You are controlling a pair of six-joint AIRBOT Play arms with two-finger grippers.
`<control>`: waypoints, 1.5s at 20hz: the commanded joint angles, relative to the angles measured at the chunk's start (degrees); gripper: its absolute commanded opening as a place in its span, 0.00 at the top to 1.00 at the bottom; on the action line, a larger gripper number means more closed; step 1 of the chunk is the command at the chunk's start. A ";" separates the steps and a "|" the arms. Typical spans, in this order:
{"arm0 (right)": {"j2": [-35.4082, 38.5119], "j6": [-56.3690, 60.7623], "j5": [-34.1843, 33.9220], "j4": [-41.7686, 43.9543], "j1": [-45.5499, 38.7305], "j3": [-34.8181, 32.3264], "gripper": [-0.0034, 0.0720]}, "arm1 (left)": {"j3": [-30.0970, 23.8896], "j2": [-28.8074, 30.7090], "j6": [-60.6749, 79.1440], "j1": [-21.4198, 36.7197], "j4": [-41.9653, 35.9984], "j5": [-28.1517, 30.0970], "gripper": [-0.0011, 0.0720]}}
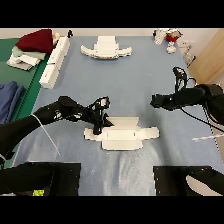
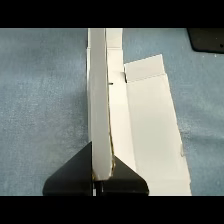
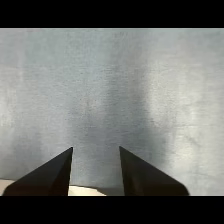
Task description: Fold the box.
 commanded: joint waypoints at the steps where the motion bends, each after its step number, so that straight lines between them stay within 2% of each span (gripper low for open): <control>1: -0.02 -0.02 -1.57 1.57 0.02 0.04 0.38 | -0.04 0.00 -0.39 0.07 0.57 -0.46 0.97; 2: -0.02 -0.04 -2.78 2.23 0.02 0.04 0.55 | -0.04 0.00 -0.39 0.09 0.57 -0.44 0.97; 3: -0.02 -0.09 -4.31 3.30 0.02 0.04 0.79 | -0.04 0.00 -0.39 0.09 0.55 -0.46 0.97; 4: 0.00 -0.15 -5.88 4.13 0.04 0.04 0.93 | -0.02 0.00 -0.37 0.09 0.55 -0.46 0.97; 7: 0.02 -2.38 -11.67 5.88 1.49 0.04 0.95 | -0.02 0.00 -0.37 0.07 0.52 -0.48 0.97; 10: 0.59 -3.21 -17.59 5.33 7.98 0.04 0.95 | -0.02 0.00 -0.37 0.07 0.52 -0.48 0.97; 14: 3.30 0.72 -21.84 0.57 23.28 -0.15 0.95 | -0.02 0.00 -0.37 0.07 0.52 -0.46 0.97; 17: 5.38 7.26 -21.53 -6.21 37.55 -0.87 0.95 | -0.02 0.00 -0.37 0.07 0.52 -0.50 0.97; 20: 5.60 7.41 -18.49 -13.27 53.72 -3.58 0.94 | -0.02 0.00 -0.37 0.07 0.52 -0.50 0.97; 21: 4.96 7.23 -17.18 -16.24 58.21 -4.39 0.71 | -0.02 0.00 -0.37 0.07 0.52 -0.48 0.97; 22: 3.87 6.43 -16.02 -19.45 61.48 -4.85 0.21 | -0.02 0.00 -0.37 0.07 0.52 -0.44 0.97; 23: 2.54 5.79 -15.17 -22.95 63.47 -4.98 0.00 | -0.02 0.00 -0.37 0.07 0.52 -0.46 0.97; 30: -8.70 5.77 -13.66 -35.91 64.32 -4.96 0.01 | -0.02 0.00 -0.37 0.07 0.52 -0.48 0.97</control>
